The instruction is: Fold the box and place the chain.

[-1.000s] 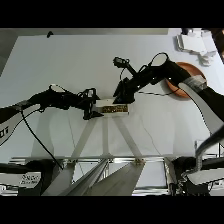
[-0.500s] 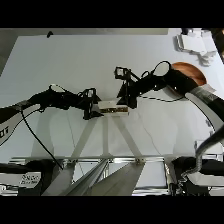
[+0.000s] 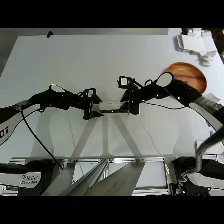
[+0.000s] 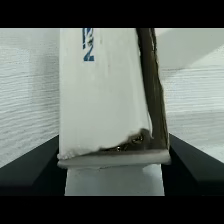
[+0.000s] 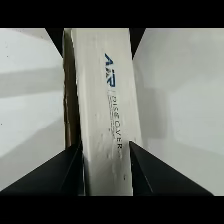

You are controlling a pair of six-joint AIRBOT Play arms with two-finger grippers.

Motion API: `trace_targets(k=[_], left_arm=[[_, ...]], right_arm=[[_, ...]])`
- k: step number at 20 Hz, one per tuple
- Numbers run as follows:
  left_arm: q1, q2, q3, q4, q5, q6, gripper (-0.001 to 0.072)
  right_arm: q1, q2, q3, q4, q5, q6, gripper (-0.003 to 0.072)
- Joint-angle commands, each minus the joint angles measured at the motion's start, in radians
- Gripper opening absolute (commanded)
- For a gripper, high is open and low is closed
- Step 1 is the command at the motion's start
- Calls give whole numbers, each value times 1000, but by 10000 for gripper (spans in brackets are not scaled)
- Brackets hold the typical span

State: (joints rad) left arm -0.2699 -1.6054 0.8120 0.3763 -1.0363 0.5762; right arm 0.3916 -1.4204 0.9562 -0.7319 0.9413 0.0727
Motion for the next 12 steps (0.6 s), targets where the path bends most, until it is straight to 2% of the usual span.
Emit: trace_targets(k=[1,3,6,7,8,11,12], left_arm=[[0,1,1,0,0,0,316],[0,1,1,0,0,0,316],[0,1,1,0,0,0,316],[0,1,1,0,0,0,316],[0,1,1,0,0,0,316],[0,1,1,0,0,0,316],[0,1,1,0,0,0,316]], right_arm=[[6,3,-37,6,-44,-3,303],[6,3,-37,6,-35,-2,408],[6,3,-45,7,-26,-2,428],[6,3,-45,7,-18,-2,504],[6,3,-45,7,-18,-2,528],[6,3,-45,7,-18,6,499],[8,3,-45,6,-21,8,449]])
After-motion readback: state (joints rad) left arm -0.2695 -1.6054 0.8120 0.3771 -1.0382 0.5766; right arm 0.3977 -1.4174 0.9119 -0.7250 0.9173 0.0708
